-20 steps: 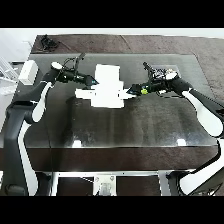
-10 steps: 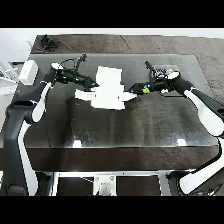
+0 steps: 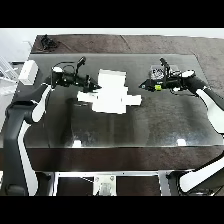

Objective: Fold the box and place the chain.

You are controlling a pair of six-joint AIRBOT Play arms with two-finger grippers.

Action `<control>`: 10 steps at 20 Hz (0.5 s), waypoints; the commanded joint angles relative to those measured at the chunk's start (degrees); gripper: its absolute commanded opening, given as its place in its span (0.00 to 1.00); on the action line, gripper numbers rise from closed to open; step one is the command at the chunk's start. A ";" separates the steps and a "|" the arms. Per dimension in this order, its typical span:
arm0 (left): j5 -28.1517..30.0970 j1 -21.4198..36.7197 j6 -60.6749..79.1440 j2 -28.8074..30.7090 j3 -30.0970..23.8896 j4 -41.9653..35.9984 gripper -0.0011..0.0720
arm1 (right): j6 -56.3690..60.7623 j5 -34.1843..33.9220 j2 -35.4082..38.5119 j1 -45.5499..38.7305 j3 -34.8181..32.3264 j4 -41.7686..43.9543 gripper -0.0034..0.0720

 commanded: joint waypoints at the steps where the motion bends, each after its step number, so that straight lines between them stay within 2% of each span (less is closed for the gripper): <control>1: 2.45 0.09 9.49 2.38 -5.25 -1.88 0.03 | -1.55 0.04 0.02 -0.94 0.09 0.02 0.34; 5: 11.98 0.09 18.60 9.27 -15.47 -2.14 0.03 | -2.27 0.02 0.02 -0.83 0.09 0.04 0.34; 10: 13.09 2.45 26.18 10.01 -21.86 -7.82 0.03 | -2.27 0.04 0.02 -0.24 0.07 0.04 0.34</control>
